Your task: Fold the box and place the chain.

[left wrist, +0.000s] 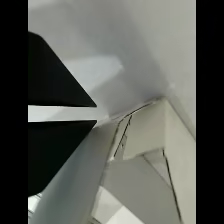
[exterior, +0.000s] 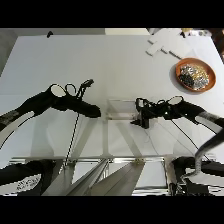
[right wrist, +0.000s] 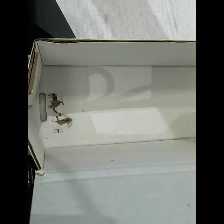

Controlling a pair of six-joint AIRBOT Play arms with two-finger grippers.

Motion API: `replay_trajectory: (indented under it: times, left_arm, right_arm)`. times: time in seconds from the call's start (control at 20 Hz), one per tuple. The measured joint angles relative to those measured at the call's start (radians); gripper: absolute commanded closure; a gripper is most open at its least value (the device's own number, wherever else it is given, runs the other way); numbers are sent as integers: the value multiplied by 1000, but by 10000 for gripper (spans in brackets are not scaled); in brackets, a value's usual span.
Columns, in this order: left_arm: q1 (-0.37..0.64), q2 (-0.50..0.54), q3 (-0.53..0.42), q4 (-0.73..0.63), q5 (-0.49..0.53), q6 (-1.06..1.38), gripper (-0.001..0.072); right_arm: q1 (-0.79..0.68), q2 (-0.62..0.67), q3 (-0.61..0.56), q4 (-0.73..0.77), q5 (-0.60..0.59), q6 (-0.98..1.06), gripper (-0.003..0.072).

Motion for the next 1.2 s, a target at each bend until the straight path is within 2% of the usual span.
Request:
replay_trajectory:
  times: [0.05,0.1,0.2,0.35,0.5,0.75,0.8,0.85,1.2]
  left_arm:
    - [-10,10,0,-9,3,8,582]
    - [-18,20,0,-17,8,15,511]
    - [-29,35,0,-34,18,20,427]
    - [-41,45,0,-55,31,23,425]
    - [-53,49,0,-64,42,7,316]
    - [-78,50,1,-50,80,-62,311]
    - [-85,50,3,-34,84,-88,283]
    - [-92,49,8,-12,86,-117,244]
    - [-191,8,119,229,79,-427,244]
  right_arm:
    - [0,0,0,0,0,0,160]
    - [0,0,0,0,0,0,160]
    - [0,0,0,0,0,0,160]
    - [0,0,0,0,0,0,160]
    - [0,0,0,0,0,0,160]
    - [0,0,0,0,0,0,160]
    - [0,0,0,0,0,0,160]
    - [0,0,0,0,0,0,160]
    - [0,0,0,0,0,0,160]
